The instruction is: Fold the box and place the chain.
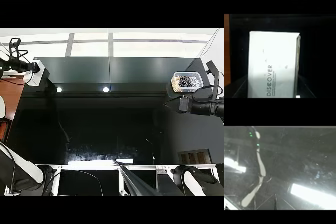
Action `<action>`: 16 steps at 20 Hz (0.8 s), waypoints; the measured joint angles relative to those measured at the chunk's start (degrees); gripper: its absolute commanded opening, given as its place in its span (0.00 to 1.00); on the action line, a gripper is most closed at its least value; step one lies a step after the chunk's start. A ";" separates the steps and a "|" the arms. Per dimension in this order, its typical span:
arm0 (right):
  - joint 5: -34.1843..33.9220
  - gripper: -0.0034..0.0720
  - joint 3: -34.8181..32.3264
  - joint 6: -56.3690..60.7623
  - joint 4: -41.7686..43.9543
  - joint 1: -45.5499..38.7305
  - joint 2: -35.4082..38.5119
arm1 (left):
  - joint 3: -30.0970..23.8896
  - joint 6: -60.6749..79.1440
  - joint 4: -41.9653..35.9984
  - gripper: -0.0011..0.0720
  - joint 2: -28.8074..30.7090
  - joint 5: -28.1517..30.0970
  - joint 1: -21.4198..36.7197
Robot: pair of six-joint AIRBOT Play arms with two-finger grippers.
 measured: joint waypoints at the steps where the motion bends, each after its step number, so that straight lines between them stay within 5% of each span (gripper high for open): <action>1: 0.35 0.07 0.00 0.00 0.02 0.00 0.00 | 1.42 -0.90 0.98 0.99 0.70 -1.77 -0.11; 3: 0.72 0.07 0.00 0.02 0.17 0.00 0.00 | 3.13 -2.16 2.60 0.98 3.65 -6.25 -0.28; 4: 0.52 0.07 0.09 0.04 0.09 0.00 0.00 | 3.63 -2.75 2.99 0.87 5.70 -9.25 -0.35; 5: 0.00 0.07 0.39 0.04 -0.22 0.00 0.00 | 3.93 -3.61 3.34 0.36 7.67 -12.33 -0.44; 6: -0.63 0.07 0.98 0.09 -0.98 0.00 0.02 | 3.91 -5.20 3.91 0.05 9.90 -16.41 -0.46; 9: -1.68 0.06 3.39 3.08 -7.23 0.00 0.50 | -0.17 -10.64 3.13 0.05 16.70 -27.93 -0.52; 12: -6.05 0.06 3.89 7.54 -15.54 0.85 4.68 | -12.28 -11.91 -2.08 0.05 26.67 -32.72 -2.54; 16: -18.27 0.06 -3.39 10.32 -23.30 3.17 11.80 | -42.34 -7.06 -11.74 0.05 48.33 -20.28 -7.65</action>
